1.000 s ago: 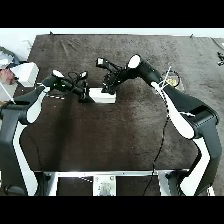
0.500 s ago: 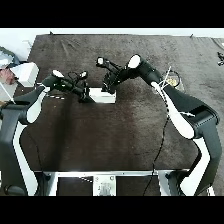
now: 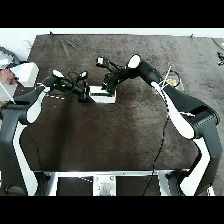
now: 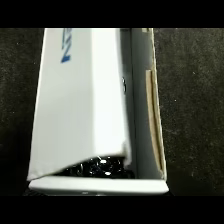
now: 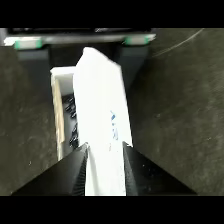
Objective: Fold the box and place the chain.
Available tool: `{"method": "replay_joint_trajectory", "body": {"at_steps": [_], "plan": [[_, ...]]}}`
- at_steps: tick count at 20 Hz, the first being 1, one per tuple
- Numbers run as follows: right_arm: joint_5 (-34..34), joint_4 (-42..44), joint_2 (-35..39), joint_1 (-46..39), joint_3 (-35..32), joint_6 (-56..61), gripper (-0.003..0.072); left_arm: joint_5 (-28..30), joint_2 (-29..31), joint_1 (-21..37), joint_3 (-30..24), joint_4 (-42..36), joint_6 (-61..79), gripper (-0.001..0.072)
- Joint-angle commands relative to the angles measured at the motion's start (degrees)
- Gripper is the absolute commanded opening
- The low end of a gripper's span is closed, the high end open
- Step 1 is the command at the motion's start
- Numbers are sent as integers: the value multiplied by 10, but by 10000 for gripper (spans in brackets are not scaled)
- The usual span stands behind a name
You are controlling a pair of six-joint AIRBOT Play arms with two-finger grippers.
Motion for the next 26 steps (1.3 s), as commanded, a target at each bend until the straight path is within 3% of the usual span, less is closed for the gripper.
{"method": "replay_joint_trajectory", "body": {"at_steps": [1,18,26], "plan": [[33,-3,0,0,0,1,262,0,0,0,0,0,-1,370],[56,-29,-19,16,-1,11,261,0,0,0,1,0,-1,370],[-16,-29,12,8,-1,26,262,0,0,0,1,0,-1,370]]}}
